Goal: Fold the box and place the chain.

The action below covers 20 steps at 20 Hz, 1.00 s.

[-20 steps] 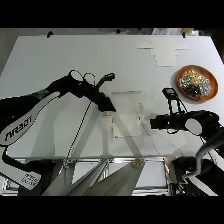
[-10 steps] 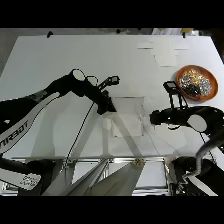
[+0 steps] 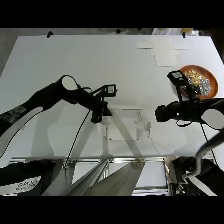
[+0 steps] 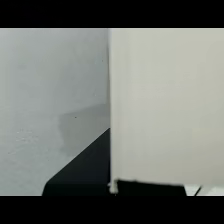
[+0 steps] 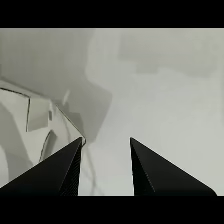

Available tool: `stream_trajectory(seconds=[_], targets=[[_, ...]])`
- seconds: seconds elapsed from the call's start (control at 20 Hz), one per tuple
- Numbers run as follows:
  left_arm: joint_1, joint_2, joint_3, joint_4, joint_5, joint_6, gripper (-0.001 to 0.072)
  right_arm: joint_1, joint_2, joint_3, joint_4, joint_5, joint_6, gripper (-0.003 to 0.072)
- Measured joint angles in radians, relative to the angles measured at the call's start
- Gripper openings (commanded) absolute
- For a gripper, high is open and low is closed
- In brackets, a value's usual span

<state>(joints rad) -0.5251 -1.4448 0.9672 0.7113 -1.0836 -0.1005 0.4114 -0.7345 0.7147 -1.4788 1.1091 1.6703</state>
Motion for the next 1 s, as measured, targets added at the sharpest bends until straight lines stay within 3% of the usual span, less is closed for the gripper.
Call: stream_trajectory(seconds=[0.25,0.4,0.75,1.0], targets=[[-0.05,-0.024,-0.039,-0.025,0.159,0.06,-0.0002,0.0,0.005,0.004,0.013,0.003,-0.003,0.0347],[-0.061,-0.06,-0.045,-0.091,0.203,0.121,-0.0002,0.0,0.006,0.002,0.017,0.003,-0.012,0.0347],[-0.066,-0.106,-0.048,-0.153,0.224,0.182,-0.0003,0.0,0.006,0.002,0.02,0.002,-0.03,0.0347],[-0.068,-0.111,-0.014,-0.05,0.198,0.054,-0.0003,0.0,0.006,0.002,0.021,0.002,-0.048,0.0347]])
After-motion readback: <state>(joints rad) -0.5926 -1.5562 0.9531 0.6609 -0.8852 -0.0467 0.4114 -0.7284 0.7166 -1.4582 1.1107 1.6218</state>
